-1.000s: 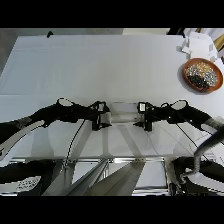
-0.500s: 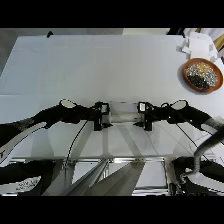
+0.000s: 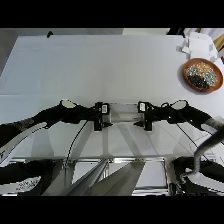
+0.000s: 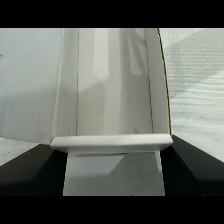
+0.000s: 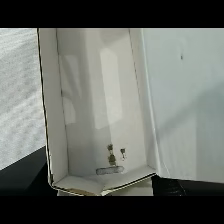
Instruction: Fold the box and place the chain.
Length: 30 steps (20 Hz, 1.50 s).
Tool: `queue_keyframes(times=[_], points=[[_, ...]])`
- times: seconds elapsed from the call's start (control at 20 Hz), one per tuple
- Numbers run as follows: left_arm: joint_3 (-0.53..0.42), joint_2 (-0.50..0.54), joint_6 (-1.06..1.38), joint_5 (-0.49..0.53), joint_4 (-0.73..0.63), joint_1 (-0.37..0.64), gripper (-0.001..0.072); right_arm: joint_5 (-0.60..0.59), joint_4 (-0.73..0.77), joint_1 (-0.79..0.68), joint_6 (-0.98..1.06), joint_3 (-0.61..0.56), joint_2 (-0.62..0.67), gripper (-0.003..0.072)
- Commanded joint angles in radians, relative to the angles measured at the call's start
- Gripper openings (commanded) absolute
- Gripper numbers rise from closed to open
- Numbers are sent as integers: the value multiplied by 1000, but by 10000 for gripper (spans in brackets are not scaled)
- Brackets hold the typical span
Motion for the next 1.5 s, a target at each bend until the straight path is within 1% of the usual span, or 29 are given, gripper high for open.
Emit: queue_keyframes(times=[0.0,1.05,1.35,1.4,1.45], points=[[1,0,2,2,0,-1,48,1,0,0,0,0,1,401],[1,0,2,1,0,-1,48,-2,0,0,0,0,1,401],[1,1,2,1,0,-1,48,95,0,0,0,0,1,403],[1,1,2,1,0,-1,48,115,-4,0,4,0,1,427],[1,1,2,1,0,-1,48,120,-3,0,20,0,1,554]])
